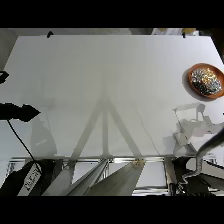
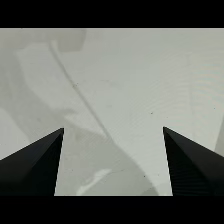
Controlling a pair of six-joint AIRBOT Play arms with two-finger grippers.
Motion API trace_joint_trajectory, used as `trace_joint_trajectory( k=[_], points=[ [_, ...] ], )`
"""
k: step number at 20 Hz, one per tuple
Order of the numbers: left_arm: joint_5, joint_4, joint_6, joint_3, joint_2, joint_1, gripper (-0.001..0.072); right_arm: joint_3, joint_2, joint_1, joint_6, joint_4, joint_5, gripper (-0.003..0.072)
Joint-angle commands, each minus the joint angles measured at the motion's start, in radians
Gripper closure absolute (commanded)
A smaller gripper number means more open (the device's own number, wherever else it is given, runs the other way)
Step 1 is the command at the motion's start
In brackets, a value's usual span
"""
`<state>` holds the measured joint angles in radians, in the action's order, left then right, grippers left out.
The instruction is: Fold the box and place the chain.
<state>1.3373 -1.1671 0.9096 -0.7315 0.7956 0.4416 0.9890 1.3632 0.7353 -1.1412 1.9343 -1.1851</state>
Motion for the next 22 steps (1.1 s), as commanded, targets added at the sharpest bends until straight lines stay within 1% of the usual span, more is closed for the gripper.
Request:
trace_joint_trajectory(
  k=[1, 3, 4, 5, 6, 10, 13, 15, 17, 22],
  points=[
    [0.0, 0.0, 0.0, 0.0, 0.0, 0.0, 0.0015, 0.014, 0.081, 0.014, 0.077, -0.025, -0.057, 0.0231],
    [0.0, 0.0, 0.0, 0.0, 0.0, 0.0, 0.0015, 0.014, 0.108, 0.014, 0.078, -0.032, -0.098, 0.038],
    [0.0, 0.0, 0.0, 0.0, 0.0, 0.0, 0.0015, 0.014, 0.11, 0.014, 0.086, -0.039, -0.11, 0.0483],
    [0.0, 0.0, 0.0, 0.0, 0.0, 0.0, 0.0015, 0.014, 0.104, 0.006, 0.113, -0.067, -0.121, 0.0641],
    [0.0, 0.0, 0.0, 0.0, 0.0, -0.001, 0.0015, 0.014, 0.087, -0.008, 0.155, -0.116, -0.129, 0.0674],
    [0.0, 0.0, 0.0, 0.0, 0.0, 0.0, 0.0015, 0.014, -0.026, -0.145, 0.209, -0.299, -0.137, 0.0675],
    [0.0, 0.0, 0.0, 0.0, 0.0, 0.0, 0.0015, 0.0, -0.122, -0.27, 0.257, -0.526, -0.157, 0.0675],
    [0.0, 0.0, 0.0, 0.0, 0.0, -0.001, 0.0015, -0.046, -0.196, -0.343, 0.267, -0.652, -0.149, 0.0675],
    [0.0, 0.0, 0.0, 0.0, 0.0, 0.0, 0.0015, -0.142, -0.285, -0.415, 0.29, -0.776, -0.112, 0.0675],
    [0.0, 0.0, 0.0, 0.0, 0.0, -0.001, 0.0015, -0.447, -0.53, -0.591, 0.286, -0.983, 0.064, 0.0675]
  ],
)
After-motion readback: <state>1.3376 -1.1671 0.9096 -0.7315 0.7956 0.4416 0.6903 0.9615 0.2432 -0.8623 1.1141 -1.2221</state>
